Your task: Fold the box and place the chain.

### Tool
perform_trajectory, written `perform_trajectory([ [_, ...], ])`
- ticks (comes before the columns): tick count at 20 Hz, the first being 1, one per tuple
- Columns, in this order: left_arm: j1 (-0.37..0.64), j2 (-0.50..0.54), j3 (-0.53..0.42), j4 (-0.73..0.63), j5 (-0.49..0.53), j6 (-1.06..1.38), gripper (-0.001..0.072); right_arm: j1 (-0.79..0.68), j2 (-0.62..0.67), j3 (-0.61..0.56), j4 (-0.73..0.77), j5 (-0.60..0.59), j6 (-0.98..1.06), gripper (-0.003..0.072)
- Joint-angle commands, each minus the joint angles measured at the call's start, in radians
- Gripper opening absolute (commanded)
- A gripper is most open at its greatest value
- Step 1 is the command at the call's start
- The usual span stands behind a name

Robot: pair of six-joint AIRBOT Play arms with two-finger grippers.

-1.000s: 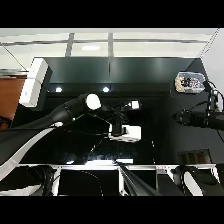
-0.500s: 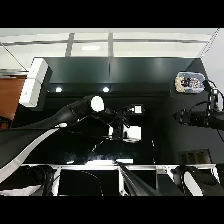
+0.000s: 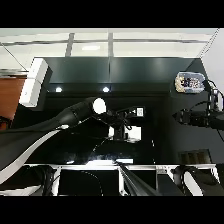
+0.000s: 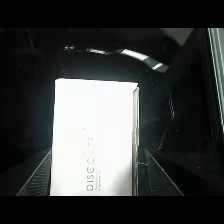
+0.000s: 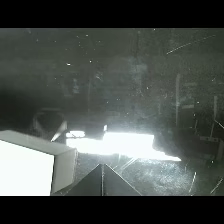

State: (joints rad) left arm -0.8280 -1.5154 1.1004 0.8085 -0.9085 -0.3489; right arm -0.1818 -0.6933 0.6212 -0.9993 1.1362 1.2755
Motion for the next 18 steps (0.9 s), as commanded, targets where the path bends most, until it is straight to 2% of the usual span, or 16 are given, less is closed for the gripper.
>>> perform_trajectory([
  [1, -0.016, 0.000, 0.000, 0.032, -0.002, 0.000, 0.0697, 0.000, 0.001, 0.000, 0.000, 0.000, 0.000, 0.0013],
  [5, -0.058, -0.011, 0.000, 0.110, 0.052, -0.002, 0.0697, 0.000, 0.001, 0.000, 0.000, 0.000, 0.000, 0.0013],
  [9, -0.095, -0.068, 0.000, 0.179, 0.060, -0.004, 0.0697, 0.000, 0.001, 0.000, 0.000, 0.000, 0.000, 0.0013],
  [12, -0.098, -0.069, 0.001, 0.245, 0.059, -0.055, 0.0697, 0.000, 0.001, -0.001, 0.000, 0.002, 0.000, 0.0012],
  [13, -0.098, -0.062, 0.001, 0.301, 0.053, -0.108, 0.0671, 0.000, 0.001, 0.000, 0.000, 0.002, 0.000, 0.0012],
  [15, -0.091, -0.041, 0.001, 0.399, 0.006, -0.203, 0.0394, 0.000, 0.001, 0.000, 0.000, 0.000, 0.000, 0.0013],
  [18, -0.026, 0.016, 0.001, 0.412, -0.132, -0.321, 0.0393, 0.000, 0.001, 0.000, 0.000, 0.001, 0.000, 0.0013],
])
